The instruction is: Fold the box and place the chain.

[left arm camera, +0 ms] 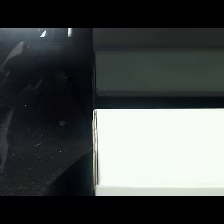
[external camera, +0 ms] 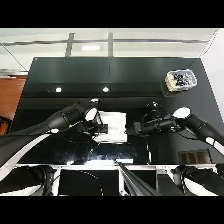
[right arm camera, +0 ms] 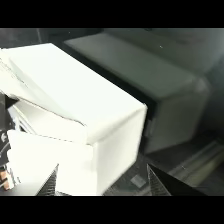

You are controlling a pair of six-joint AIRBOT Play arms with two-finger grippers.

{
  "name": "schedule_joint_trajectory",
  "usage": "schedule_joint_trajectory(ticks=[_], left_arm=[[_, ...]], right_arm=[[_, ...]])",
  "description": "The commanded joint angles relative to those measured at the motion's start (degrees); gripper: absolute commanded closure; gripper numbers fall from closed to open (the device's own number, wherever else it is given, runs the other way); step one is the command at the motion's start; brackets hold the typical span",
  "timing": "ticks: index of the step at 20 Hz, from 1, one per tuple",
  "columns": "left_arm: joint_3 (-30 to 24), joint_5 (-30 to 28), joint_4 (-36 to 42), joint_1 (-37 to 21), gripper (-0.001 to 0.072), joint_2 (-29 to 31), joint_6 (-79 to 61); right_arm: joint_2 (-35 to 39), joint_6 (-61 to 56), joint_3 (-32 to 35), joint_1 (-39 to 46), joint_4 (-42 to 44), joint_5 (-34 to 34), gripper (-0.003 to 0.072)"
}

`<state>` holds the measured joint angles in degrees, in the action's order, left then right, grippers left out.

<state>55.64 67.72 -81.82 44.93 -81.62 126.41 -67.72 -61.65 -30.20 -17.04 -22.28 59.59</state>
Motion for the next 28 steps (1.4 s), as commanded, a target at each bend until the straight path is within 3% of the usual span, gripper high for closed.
schedule_joint_trajectory(ticks=[1, 4, 7, 9, 12, 16, 17, 18, 20, 24, 26, 28], left_arm=[[0.0, 0.3, -0.1, 0.0, 0.0682, 0.0, 0.0], [0.0, 0.3, -0.1, 0.0, 0.0682, 0.0, 0.0], [0.0, 0.3, -0.1, 0.0, 0.0682, 0.0, 0.0], [0.0, 0.2, -0.1, 0.0, 0.0682, 0.0, 0.0], [0.0, 0.3, -0.2, 0.0, 0.0682, 0.0, 0.0], [0.0, 0.2, -0.2, 0.0, 0.0682, 0.0, 0.0], [0.0, 0.2, -0.2, 0.0, 0.0682, 0.0, 0.0], [0.0, 0.2, -0.2, 0.0, 0.0682, 0.0, 0.0], [0.0, 0.3, -0.2, 0.0, 0.0682, 0.0, 0.0], [0.0, 0.2, -0.2, 0.0, 0.0682, 0.0, 0.0], [0.0, 0.2, -0.2, 0.0, 0.0682, 0.0, 0.0], [0.0, 0.3, -0.2, 0.0, 0.0682, 0.0, 0.0]], right_arm=[[0.0, -4.1, -0.8, -5.9, 0.5, -7.3, 0.0053], [0.0, -12.5, -2.8, -13.0, -5.6, -13.6, 0.0069], [0.0, -29.7, -7.3, -19.2, -21.5, -18.1, 0.007], [-0.1, -41.0, -10.2, -22.2, -31.5, -19.1, 0.0131], [-0.1, -53.8, -12.8, -24.8, -41.9, -16.7, 0.0131], [-0.2, -57.9, -14.0, -25.4, -45.2, -14.5, 0.0132], [-0.3, -59.4, -14.2, -25.7, -46.0, -14.5, 0.0142], [-0.6, -60.3, -14.4, -26.1, -46.8, -14.6, 0.02], [-1.7, -62.0, -15.1, -27.3, -48.6, -13.4, 0.0199], [-4.8, -68.5, -18.6, -29.7, -55.9, -7.4, 0.02], [-6.3, -70.1, -20.2, -31.1, -57.0, -4.7, 0.0277], [-8.3, -72.8, -22.1, -32.8, -59.6, -1.3, 0.028]])
